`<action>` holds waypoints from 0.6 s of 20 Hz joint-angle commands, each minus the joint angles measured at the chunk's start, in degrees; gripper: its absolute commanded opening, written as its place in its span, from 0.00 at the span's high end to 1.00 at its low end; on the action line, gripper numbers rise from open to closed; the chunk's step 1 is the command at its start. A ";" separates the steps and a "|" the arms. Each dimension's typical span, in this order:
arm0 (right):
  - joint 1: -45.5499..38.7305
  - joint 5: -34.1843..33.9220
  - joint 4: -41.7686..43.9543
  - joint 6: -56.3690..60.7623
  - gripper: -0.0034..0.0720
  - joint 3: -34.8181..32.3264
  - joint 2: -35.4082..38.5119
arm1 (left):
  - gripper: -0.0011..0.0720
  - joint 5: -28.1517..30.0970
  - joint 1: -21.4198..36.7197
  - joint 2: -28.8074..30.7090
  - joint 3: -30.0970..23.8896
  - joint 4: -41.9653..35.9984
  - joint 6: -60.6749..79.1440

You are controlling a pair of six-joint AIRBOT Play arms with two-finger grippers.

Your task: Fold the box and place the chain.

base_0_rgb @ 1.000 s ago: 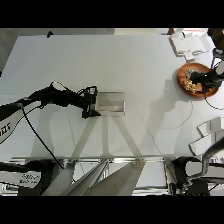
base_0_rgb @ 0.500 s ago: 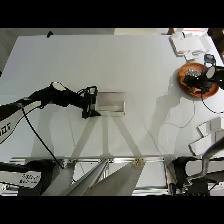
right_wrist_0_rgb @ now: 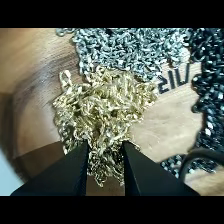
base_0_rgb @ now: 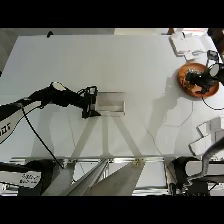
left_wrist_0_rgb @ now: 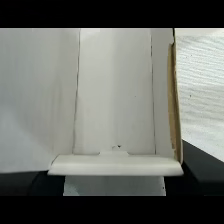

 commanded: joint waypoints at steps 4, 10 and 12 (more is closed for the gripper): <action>2.86 8.41 -1.73 -3.32 0.95 0.04 8.74 | 0.28 0.02 -0.02 0.02 0.02 0.00 0.02; 10.12 18.14 -1.79 -8.63 0.95 0.02 14.88 | 0.28 0.02 -0.02 0.02 0.02 0.00 0.02; 11.91 18.25 -1.75 -8.57 0.95 0.02 16.31 | 0.28 0.02 -0.02 0.02 0.02 0.00 0.02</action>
